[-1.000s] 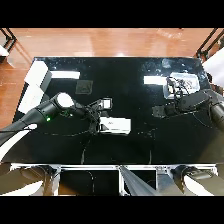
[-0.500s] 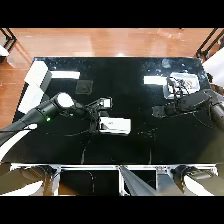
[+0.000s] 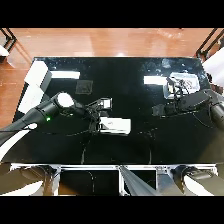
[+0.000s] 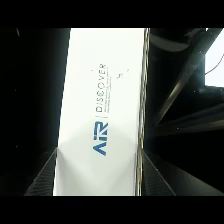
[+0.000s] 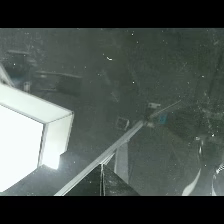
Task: Fold the box and place the chain.
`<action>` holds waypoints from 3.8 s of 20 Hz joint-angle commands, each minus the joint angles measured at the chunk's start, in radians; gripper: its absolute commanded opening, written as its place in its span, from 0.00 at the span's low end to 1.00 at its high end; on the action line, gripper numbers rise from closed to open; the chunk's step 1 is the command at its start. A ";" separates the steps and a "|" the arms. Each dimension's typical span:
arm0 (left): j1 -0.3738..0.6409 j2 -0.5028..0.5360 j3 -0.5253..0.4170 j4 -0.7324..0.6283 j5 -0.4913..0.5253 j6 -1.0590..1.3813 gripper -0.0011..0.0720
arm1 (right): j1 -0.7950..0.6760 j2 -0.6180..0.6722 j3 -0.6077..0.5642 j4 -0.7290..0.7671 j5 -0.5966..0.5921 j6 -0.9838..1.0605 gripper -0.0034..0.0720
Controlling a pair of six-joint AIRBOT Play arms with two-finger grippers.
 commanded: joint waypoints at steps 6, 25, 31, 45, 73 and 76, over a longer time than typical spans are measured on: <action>0.000 -0.002 0.002 0.010 0.022 0.000 0.87 | 0.001 0.000 -0.001 0.000 0.007 0.000 0.07; -0.015 -0.062 0.002 0.011 0.022 -0.004 0.83 | 0.001 0.000 -0.001 0.000 0.010 0.000 0.07; -0.020 -0.053 0.006 0.079 -0.009 -0.093 0.28 | 0.001 0.000 -0.001 0.000 0.009 0.000 0.07; 0.492 0.351 -0.002 0.411 -0.512 -0.926 0.07 | 0.001 0.000 -0.001 0.000 0.006 0.000 0.07; 1.332 0.375 -0.072 0.556 -0.225 -0.676 0.30 | 0.000 0.000 -0.001 0.001 0.078 -0.041 0.07; 1.332 0.340 -0.072 0.556 -0.230 -0.680 0.89 | 0.000 0.000 -0.001 0.021 0.078 -0.041 0.07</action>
